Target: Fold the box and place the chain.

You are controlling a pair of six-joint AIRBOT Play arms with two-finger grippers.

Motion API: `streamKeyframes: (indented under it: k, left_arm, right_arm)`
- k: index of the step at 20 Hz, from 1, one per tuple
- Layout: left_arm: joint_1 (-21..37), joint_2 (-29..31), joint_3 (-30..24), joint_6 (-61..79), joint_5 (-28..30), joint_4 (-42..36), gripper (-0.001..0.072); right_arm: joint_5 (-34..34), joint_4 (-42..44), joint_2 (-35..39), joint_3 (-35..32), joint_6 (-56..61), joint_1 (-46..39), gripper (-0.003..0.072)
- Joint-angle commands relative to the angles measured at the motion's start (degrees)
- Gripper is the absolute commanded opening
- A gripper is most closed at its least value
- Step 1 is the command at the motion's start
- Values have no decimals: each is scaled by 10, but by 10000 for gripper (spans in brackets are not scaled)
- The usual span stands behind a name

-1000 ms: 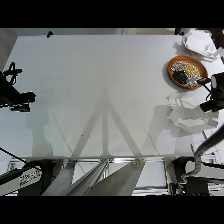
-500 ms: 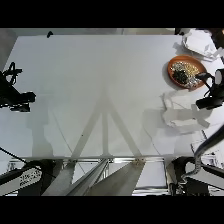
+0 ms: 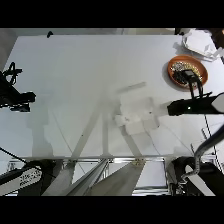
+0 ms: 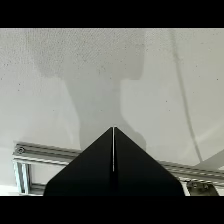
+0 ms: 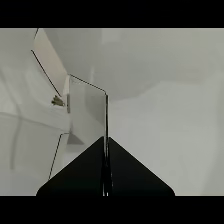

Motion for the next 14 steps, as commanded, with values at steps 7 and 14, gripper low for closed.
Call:
streamKeyframes:
  k: [7,14]
  left_arm:
    - [1,0,0,0,0,1,11]
    - [0,0,0,15,79,-5,11]
  right_arm:
    - [-231,-2,57,-143,199,201,13]
    - [-221,-25,56,-143,220,207,14]
